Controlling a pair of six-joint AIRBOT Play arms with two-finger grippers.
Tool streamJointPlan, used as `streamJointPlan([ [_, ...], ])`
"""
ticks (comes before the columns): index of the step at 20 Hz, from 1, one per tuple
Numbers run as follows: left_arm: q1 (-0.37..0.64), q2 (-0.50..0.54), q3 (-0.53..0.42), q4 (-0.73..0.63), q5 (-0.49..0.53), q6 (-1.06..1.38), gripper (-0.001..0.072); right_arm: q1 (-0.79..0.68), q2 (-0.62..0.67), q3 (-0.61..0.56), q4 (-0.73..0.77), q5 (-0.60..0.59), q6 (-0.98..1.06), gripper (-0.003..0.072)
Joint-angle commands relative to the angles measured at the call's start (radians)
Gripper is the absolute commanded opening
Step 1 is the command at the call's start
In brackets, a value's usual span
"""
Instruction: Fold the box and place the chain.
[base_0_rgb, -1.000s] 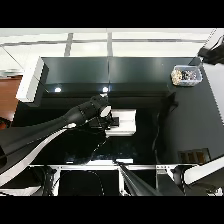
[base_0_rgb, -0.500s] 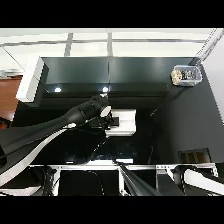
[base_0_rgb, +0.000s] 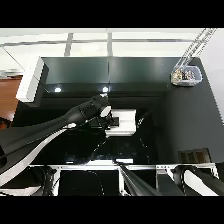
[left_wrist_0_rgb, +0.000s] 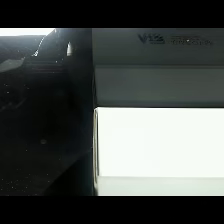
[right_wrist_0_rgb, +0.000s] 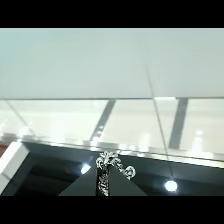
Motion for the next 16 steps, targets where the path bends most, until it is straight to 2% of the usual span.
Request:
streamJointPlan([
  [1, 0.000, 0.000, 0.000, 0.001, 0.000, 0.000, 0.0030, 0.120, 0.054, -0.015, -0.027, 0.020, -0.013, 0.0021],
  [3, 0.000, 0.000, 0.000, 0.000, 0.000, 0.000, 0.0029, 0.200, 0.061, -0.015, -0.074, 0.027, -0.013, 0.0021],
  [8, 0.000, 0.000, 0.000, 0.001, 0.000, 0.000, 0.0029, 0.325, 0.061, -0.015, -0.064, 0.048, -0.012, 0.0022],
  [13, 0.000, 0.000, 0.000, 0.001, 0.000, 0.000, 0.0029, 0.390, 0.061, -0.015, -0.048, 0.127, -0.011, 0.0023],
  [16, 0.000, 0.000, 0.000, 0.001, 0.000, 0.000, 0.0029, 0.427, 0.061, -0.019, -0.048, 0.225, -0.031, 0.0024],
])
